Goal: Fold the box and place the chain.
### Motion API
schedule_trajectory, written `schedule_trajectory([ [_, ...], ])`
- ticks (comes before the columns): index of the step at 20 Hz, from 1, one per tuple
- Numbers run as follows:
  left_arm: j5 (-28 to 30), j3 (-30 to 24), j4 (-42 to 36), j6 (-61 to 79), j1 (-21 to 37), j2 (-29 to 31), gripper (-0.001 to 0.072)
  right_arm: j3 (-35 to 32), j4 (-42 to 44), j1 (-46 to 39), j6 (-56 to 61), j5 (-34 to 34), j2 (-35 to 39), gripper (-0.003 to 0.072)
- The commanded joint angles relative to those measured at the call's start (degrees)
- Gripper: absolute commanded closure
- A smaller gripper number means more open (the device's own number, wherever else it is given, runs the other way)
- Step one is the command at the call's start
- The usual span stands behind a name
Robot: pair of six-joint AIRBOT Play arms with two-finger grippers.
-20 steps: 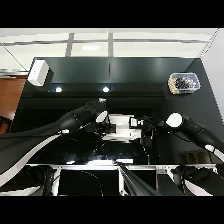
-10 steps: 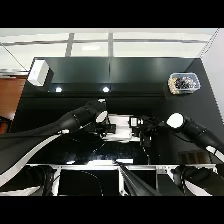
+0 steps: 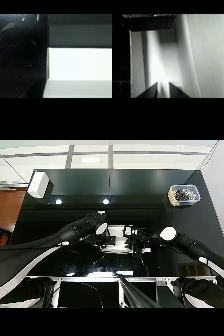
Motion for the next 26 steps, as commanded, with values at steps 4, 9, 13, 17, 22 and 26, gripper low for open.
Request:
schedule_trajectory([
  [4, 0.2, 0.0, 0.0, 0.1, 0.0, 0.0, 0.0683, 0.0, -1.1, 0.2, 4.9, -1.2, -0.2, 0.03],
  [9, 0.1, 0.0, 0.0, 0.1, 0.0, 0.0, 0.0684, 1.7, -14.9, -1.6, 23.6, 2.2, 3.3, 0.0678],
  [13, 0.1, 0.0, 0.0, 0.1, 0.0, 0.0, 0.0684, 3.1, -32.0, -16.0, 62.3, 12.7, 12.4, 0.0678],
  [17, 0.1, 0.0, 0.0, 0.1, 0.0, 0.0, 0.0684, -3.0, -23.3, -34.4, 82.6, 12.2, 12.9, 0.0677],
  [22, 0.1, 0.0, 0.0, 0.1, 0.0, 0.0, 0.0683, -7.6, -9.9, -30.4, 77.5, 14.4, 6.1, 0.0677],
  [26, 0.0, 0.0, 0.0, 0.1, 0.0, 0.0, 0.0683, -7.6, 4.3, -22.4, 64.3, 15.5, -1.6, 0.0677],
])
